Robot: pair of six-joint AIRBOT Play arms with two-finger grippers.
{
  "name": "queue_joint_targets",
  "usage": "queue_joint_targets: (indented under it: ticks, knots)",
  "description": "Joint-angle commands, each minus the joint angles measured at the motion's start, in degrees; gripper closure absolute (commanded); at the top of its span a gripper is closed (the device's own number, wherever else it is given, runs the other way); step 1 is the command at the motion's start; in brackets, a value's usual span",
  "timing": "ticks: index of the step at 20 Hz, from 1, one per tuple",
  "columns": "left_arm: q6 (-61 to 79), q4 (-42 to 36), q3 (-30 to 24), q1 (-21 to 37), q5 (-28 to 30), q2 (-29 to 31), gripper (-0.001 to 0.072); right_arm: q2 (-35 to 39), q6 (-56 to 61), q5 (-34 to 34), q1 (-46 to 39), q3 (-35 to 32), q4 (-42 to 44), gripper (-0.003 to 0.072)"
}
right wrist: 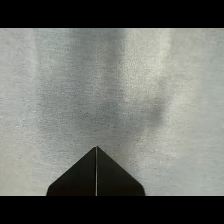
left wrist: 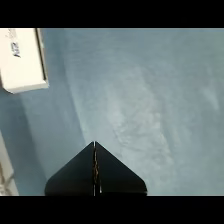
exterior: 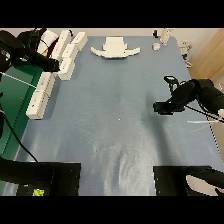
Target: Fold the box.
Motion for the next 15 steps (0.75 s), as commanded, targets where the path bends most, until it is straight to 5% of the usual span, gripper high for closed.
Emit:
queue_joint_targets:
  ticks: [1,8,15]
  knots:
    - [-5.1,-1.1,-7.1,-2.8,-5.6,8.0,0.0703,0.0,0.0,0.0,0.0,0.0,0.0,0.0683]
    - [-14.6,-0.9,-36.3,-20.4,8.3,26.6,0.0700,0.0,0.0,0.0,0.0,0.0,0.0,0.0683]
    - [-15.0,-1.4,-39.8,-30.1,11.5,26.8,0.0696,0.0,0.0,0.0,0.0,0.0,0.0,0.0683]
